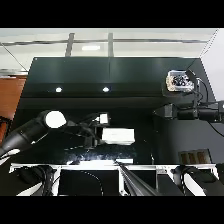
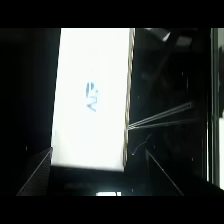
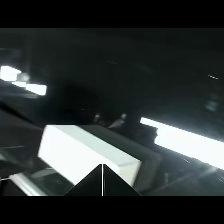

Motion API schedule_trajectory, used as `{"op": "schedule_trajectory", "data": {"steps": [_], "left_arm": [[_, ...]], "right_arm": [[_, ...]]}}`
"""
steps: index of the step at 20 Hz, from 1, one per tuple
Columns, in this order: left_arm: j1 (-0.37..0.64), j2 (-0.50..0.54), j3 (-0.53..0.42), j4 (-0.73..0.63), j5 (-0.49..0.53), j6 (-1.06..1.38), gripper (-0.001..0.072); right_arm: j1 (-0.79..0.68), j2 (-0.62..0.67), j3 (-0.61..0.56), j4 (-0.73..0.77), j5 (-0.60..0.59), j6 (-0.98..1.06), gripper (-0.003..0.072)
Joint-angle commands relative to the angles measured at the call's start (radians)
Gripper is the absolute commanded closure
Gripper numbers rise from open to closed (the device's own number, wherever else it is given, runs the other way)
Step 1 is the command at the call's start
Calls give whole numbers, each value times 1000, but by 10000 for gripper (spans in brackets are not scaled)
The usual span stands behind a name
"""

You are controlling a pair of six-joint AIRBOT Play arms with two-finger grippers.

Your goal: Fold the box and place the chain.

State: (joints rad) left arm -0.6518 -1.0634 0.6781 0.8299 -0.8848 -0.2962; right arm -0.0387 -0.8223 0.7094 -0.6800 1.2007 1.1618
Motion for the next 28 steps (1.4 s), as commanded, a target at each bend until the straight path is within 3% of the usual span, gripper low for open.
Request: {"op": "schedule_trajectory", "data": {"steps": [1, 4, 9, 28], "left_arm": [[-83, -99, 92, -35, 82, -22, 8], [-108, -182, 152, -80, 122, -26, 8], [-108, -252, 163, -83, 76, -26, 8], [-141, -262, 163, -45, 73, -26, 7]], "right_arm": [[-5, 3, 1, -87, -15, 62, 672], [-5, 3, 1, -89, -16, 61, 672], [-5, 3, 1, -89, -16, 61, 672], [-5, 3, 1, -89, -38, 61, 673]]}}
